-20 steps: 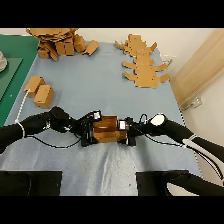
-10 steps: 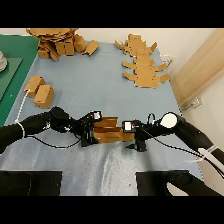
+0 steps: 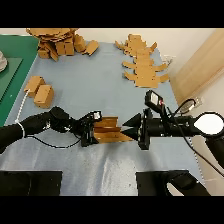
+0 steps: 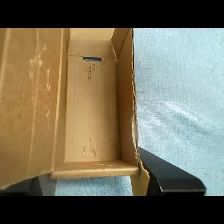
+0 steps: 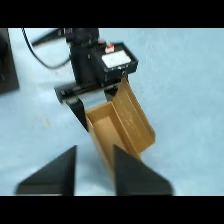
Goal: Fold the box.
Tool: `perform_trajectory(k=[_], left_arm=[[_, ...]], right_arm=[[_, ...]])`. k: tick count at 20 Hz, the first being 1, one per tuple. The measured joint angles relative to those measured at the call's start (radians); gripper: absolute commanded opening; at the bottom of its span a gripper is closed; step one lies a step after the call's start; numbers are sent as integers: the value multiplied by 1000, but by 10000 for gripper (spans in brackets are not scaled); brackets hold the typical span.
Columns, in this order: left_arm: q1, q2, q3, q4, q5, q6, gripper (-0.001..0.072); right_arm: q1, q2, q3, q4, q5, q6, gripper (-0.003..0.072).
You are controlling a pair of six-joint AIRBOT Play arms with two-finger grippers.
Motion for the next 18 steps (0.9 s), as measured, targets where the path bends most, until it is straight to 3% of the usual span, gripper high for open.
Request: perform_trajectory(k=[5, 11, 13, 18], left_arm=[[0, 0, 0, 0, 0, 0, 335], [0, 0, 0, 0, 2, 0, 335], [0, 0, 0, 0, 3, 2, 334], [0, 0, 0, -2, 6, 6, 335]], right_arm=[[0, -30, -1, 42, -15, 367, 211], [0, -127, -1, 53, -131, 537, 209], [0, -156, -1, 53, -156, 577, 5], [0, -203, -1, 22, -190, 629, 5]])
